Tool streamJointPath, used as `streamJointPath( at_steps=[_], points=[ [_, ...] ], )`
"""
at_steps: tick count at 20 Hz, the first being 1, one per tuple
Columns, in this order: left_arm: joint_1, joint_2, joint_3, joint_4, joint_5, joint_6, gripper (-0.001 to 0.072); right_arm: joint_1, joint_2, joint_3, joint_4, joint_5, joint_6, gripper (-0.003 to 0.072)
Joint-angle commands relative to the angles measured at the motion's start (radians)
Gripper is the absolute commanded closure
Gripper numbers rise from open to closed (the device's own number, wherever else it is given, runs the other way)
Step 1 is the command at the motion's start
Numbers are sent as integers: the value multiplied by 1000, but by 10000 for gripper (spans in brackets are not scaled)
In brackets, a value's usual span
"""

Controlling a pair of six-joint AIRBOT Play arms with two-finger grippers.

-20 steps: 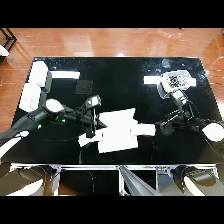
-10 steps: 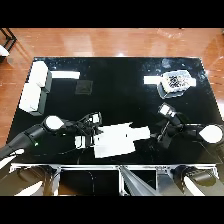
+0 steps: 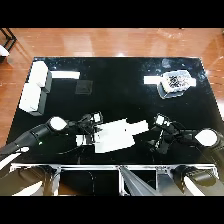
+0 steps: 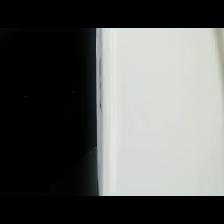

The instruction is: Fold the box and place the chain.

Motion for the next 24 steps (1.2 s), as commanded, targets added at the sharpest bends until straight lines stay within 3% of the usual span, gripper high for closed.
streamJointPath(
  at_steps=[1,5,11,24],
  points=[
    [0,-16,48,73,-61,1,689,-1,0,-4,8,0,-31,-20],
    [0,-92,138,166,-186,9,689,22,0,-4,15,2,-35,-19],
    [13,-129,172,156,-228,38,689,186,-8,-9,0,-91,-46,-19],
    [37,-134,173,158,-201,39,688,445,-224,-9,37,-298,-117,-19]
  ],
)
